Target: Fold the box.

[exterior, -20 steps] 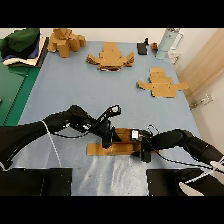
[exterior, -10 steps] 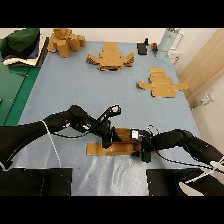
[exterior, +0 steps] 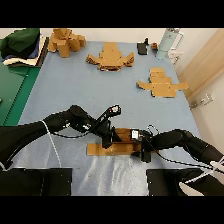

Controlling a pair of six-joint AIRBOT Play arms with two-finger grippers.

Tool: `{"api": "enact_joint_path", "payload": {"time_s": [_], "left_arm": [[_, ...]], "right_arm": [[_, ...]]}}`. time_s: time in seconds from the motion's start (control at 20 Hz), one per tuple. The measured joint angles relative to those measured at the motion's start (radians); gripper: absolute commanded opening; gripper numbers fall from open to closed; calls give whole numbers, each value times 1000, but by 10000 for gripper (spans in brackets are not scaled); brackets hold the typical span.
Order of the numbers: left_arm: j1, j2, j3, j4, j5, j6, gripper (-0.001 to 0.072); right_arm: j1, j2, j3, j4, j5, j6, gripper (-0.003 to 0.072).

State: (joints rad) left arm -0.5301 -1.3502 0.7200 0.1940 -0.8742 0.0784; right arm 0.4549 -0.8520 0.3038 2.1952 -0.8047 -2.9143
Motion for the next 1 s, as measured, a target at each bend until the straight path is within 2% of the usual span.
{"api": "enact_joint_path", "payload": {"time_s": [0.55, 0.6, 0.65, 0.75, 0.95, 1.0], "left_arm": [[0, 0, 0, -13, 5, 0, 18], [0, 0, 0, -13, 5, -1, 151], [0, 0, 0, -19, 7, -5, 329], [0, 0, 0, -16, 14, -30, 376], [0, 12, 1, 13, 18, -119, 379], [0, 23, 1, 42, 17, -152, 516]], "right_arm": [[0, 0, 0, 0, 0, 0, 539], [0, 0, 0, 0, 0, 0, 539], [0, 0, 0, 0, 0, 0, 539], [0, 0, 0, 0, 0, 0, 539], [0, 0, 0, 0, 0, 0, 538], [0, 0, 0, 0, 0, 0, 539]]}}
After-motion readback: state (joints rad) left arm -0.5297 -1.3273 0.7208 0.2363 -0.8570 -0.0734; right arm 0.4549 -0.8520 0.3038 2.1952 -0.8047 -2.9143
